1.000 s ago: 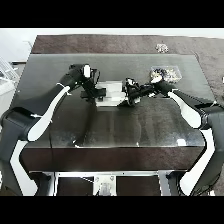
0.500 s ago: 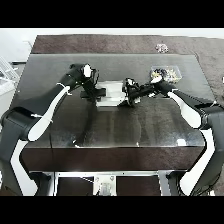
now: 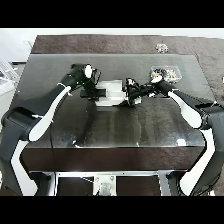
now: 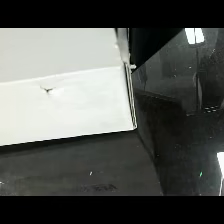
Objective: Fold the box and place the chain.
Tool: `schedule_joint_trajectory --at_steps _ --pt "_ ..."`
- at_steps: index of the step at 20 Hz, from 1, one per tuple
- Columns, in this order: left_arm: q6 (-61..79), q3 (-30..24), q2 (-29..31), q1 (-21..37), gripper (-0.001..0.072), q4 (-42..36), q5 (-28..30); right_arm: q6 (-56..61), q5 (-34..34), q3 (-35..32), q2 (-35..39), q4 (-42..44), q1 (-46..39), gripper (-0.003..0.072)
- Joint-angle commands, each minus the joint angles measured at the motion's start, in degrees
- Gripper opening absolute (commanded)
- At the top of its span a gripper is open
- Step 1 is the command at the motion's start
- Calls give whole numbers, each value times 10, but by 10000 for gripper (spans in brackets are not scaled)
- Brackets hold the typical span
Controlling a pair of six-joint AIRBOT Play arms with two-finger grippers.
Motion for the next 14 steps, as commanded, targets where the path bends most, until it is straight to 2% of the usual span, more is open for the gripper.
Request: schedule_joint_trajectory --at_steps 1,2,6,10,12,14 --pt "-1 10 1 0 422 2 -11 2 3 0 0 3 1 596" --pt "-1 16 1 0 511 3 -19 2 3 0 0 3 1 596" --pt "0 53 1 7 511 12 -70 2 3 0 0 3 1 596" --pt "43 116 1 32 511 17 -162 2 3 0 0 3 1 596" --pt "100 135 5 54 511 16 -190 2 3 0 0 3 1 596" --pt "212 135 13 82 511 -10 -195 2 3 0 0 3 1 596"
